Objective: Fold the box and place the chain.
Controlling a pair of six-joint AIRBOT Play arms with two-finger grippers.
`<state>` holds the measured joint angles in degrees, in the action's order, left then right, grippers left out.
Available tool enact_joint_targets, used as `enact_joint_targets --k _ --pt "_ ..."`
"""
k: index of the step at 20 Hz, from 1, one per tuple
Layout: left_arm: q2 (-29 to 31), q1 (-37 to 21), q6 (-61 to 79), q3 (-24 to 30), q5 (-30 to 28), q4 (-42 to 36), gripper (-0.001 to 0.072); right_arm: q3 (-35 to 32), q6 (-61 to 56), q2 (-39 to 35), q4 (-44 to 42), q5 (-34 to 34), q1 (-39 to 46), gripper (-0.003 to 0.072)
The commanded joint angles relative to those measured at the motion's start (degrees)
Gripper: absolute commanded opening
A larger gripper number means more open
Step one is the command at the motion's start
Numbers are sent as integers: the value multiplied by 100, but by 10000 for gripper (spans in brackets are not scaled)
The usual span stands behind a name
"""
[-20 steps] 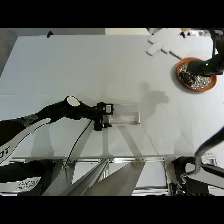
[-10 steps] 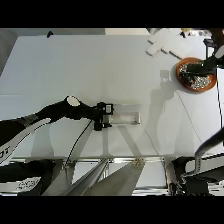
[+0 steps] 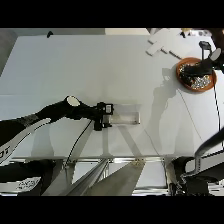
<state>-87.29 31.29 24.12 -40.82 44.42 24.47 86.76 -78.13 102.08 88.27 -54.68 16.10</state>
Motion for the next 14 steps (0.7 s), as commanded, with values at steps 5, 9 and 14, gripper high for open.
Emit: enact_joint_targets --k 5,9,14 --pt "2 0 0 -2 0 0 12 4 214 229 -201 -166 4 220" --pt "2 0 0 -2 0 0 12 4 219 232 -260 -175 4 79" --pt "2 0 0 -2 0 0 12 9 219 -22 -245 -479 4 16"
